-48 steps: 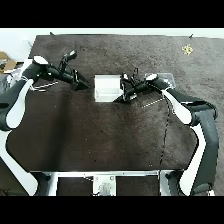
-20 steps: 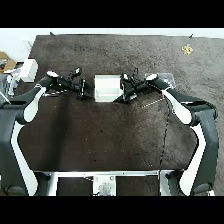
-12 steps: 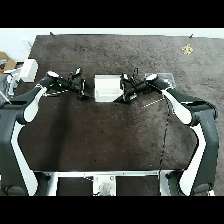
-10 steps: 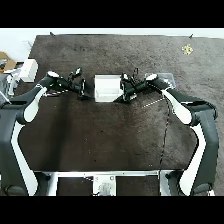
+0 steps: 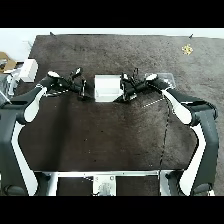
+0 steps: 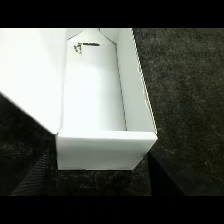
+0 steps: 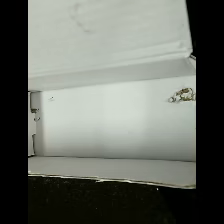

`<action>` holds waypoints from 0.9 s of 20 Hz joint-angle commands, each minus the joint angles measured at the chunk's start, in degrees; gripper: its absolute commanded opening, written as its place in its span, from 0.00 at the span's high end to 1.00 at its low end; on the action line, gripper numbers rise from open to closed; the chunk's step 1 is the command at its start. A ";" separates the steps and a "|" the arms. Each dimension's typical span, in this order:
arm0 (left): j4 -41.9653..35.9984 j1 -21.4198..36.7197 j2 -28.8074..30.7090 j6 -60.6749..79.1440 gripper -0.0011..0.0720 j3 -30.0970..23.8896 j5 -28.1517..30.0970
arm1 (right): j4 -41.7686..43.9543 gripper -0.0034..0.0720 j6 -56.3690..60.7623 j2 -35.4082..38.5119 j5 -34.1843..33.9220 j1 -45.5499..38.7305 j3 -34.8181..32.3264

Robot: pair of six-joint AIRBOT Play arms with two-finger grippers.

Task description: Fold the box and place the chain.

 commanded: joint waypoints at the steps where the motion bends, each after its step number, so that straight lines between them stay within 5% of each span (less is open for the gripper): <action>1: 2.05 -1.09 -0.02 -1.33 0.04 0.07 2.25 | 0.00 0.43 -0.02 -0.02 0.02 0.02 0.02; 7: 2.08 -3.23 -0.02 -0.17 0.04 0.02 7.52 | 0.00 0.43 -0.02 -0.02 0.02 0.04 0.02; 18: -0.66 -3.30 -0.02 4.63 0.04 -2.03 8.04 | 0.00 0.43 -0.02 -0.02 0.02 0.04 0.02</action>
